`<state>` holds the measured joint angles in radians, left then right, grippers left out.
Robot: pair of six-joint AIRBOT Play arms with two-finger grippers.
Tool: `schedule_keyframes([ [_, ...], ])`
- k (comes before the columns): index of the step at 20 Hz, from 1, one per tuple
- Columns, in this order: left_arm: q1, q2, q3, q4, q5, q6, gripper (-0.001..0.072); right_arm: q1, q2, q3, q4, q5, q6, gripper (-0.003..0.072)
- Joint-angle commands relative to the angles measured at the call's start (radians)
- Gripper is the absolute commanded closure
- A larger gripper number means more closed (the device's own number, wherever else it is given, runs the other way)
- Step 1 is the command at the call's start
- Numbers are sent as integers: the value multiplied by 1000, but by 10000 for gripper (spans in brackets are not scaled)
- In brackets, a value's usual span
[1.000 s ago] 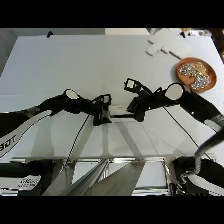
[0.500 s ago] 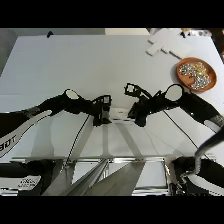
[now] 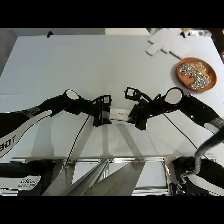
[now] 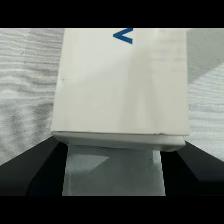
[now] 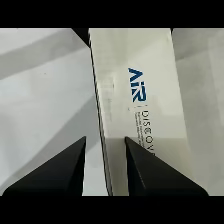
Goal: Fold the box and place the chain.
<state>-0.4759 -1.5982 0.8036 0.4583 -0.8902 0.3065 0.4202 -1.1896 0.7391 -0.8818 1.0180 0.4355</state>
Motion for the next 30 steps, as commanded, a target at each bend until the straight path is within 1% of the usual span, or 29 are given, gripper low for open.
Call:
schedule_keyframes([
  [1,1,0,1,2,3,3,319,-1,36,0,47,-37,-15,373],
  [4,1,0,1,2,3,3,319,-1,45,0,110,-37,-46,356],
  [5,1,0,0,2,3,3,319,-1,45,0,138,-40,-53,341],
  [7,1,0,0,2,3,3,319,-1,45,0,214,-54,-79,352],
  [8,1,0,1,2,3,3,319,-1,44,0,268,-63,-94,522],
  [9,1,0,0,2,3,3,319,-1,43,-2,317,-67,-125,667],
  [13,1,0,0,2,3,3,319,-1,-21,-38,385,-81,-211,671],
  [16,1,0,0,2,3,3,319,-1,-81,-62,471,-84,-258,671],
  [18,1,0,0,2,3,3,319,-1,-106,-62,471,-83,-259,671],
  [27,1,0,0,2,3,3,319,-19,-109,-62,486,-92,-262,671],
  [30,1,0,1,2,3,3,319,-53,-109,-62,521,-64,-288,671],
])
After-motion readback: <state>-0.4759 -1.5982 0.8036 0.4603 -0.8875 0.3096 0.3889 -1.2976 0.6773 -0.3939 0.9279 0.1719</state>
